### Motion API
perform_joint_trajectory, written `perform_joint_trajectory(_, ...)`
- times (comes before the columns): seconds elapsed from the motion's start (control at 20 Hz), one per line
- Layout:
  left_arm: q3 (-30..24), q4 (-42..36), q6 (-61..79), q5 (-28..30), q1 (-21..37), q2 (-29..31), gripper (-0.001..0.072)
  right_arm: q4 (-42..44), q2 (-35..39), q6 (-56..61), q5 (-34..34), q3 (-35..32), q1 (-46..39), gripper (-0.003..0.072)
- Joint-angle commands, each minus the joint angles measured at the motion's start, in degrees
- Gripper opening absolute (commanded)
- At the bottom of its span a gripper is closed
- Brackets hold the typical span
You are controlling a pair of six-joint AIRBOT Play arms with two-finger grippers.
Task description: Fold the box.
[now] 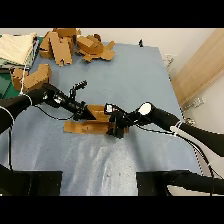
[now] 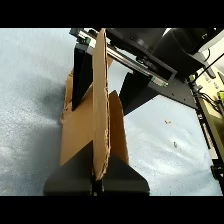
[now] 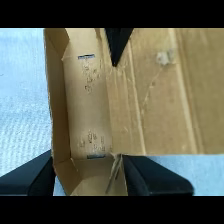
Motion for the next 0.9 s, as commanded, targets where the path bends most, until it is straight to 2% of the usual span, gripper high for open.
perform_joint_trajectory(0.0,0.0,0.0,0.0,0.0,0.0,0.0,0.0011,0.4,-1.0,-0.6,0.3,0.0,0.0,0.0644)
perform_joint_trajectory(0.85,0.0,0.0,0.0,0.0,0.0,0.0,0.0011,0.6,-2.4,-0.5,2.4,0.0,0.0,0.0644)
